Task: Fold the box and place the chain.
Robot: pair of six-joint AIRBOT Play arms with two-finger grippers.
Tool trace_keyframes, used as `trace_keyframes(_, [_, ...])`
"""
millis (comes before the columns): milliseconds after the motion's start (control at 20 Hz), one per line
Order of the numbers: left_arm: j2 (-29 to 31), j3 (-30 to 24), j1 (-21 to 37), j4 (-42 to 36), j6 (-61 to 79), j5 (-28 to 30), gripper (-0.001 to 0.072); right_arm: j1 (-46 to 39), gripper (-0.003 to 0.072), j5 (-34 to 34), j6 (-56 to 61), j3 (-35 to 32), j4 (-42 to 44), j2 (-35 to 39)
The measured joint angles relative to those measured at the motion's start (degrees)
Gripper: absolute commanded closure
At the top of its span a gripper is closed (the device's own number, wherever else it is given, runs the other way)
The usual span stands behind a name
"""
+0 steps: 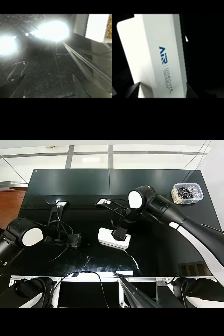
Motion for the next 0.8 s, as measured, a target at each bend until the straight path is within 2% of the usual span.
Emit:
trace_keyframes(50, [0.00, 0.00, 0.00, 0.00, 0.00, 0.02, 0.0011, 0.00, -0.0021, 0.00, 0.00, -0.02, -0.07, -0.26])
trace_keyframes(100, [0.00, 0.00, 0.00, 0.00, 0.00, 0.02, 0.0011, 0.00, 0.0124, -0.04, 0.00, -0.02, -0.07, -0.44])
trace_keyframes(150, [0.00, 0.00, 0.00, 0.00, 0.00, 0.02, 0.0011, 0.00, 0.0236, -0.04, -0.02, -0.04, -0.09, -0.63])
trace_keyframes(200, [0.00, 0.00, 0.00, 0.00, 0.00, 0.02, 0.0011, 0.00, 0.0269, -0.02, 0.00, -0.07, -0.07, -0.72])
trace_keyframes(550, [0.00, 0.00, 0.00, 0.00, 0.00, 0.07, 0.0011, 0.00, 0.0271, -0.04, -0.02, -0.07, -0.15, -0.98])
trace_keyframes(600, [0.00, 0.00, 0.00, 0.00, 0.02, 0.09, 0.0011, 0.00, 0.0303, -0.04, -0.02, -0.07, -0.15, -0.98])
trace_keyframes(650, [0.00, 0.00, 0.02, 0.00, 0.02, 0.11, 0.0011, 0.00, 0.0367, -0.02, -0.04, -0.07, -0.20, -0.98])
trace_keyframes(800, [0.00, 0.00, 0.00, 0.00, 0.00, 0.15, 0.0011, 0.00, 0.0369, 0.00, -0.04, -0.07, -0.61, -0.98])
